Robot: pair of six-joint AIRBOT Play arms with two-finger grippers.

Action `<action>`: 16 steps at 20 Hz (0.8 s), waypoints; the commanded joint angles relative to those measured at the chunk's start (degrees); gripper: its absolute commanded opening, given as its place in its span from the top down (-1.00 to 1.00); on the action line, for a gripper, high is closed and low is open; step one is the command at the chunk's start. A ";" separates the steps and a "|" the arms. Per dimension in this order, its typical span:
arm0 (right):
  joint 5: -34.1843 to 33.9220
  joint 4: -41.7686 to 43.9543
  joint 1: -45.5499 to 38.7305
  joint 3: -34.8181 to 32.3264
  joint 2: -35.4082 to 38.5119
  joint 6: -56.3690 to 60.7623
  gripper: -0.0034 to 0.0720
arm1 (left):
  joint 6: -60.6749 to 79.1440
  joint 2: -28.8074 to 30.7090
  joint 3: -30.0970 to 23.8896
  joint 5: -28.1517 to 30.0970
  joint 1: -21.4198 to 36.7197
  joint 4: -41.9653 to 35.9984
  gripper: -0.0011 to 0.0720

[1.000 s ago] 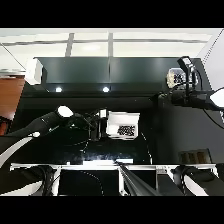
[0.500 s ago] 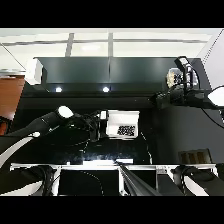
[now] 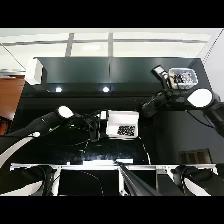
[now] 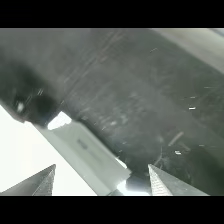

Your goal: Fold the box and place the chain.

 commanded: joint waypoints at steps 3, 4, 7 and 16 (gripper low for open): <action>7.10 0.15 1.60 -0.26 -0.96 -10.10 -0.94 | 0.00 0.00 0.02 0.00 -0.04 0.02 -0.41; 10.27 0.17 1.60 -0.26 -0.94 -12.76 -0.94 | 0.00 0.00 0.02 0.02 -0.04 0.02 -0.41; 16.04 0.74 1.64 -0.46 -0.50 -18.56 -0.94 | 0.00 0.00 0.02 0.02 -0.04 0.07 -0.41; 5.20 1.16 6.99 -6.62 -0.44 -30.18 -0.94 | 0.00 0.00 0.02 -0.02 -0.09 0.20 -0.41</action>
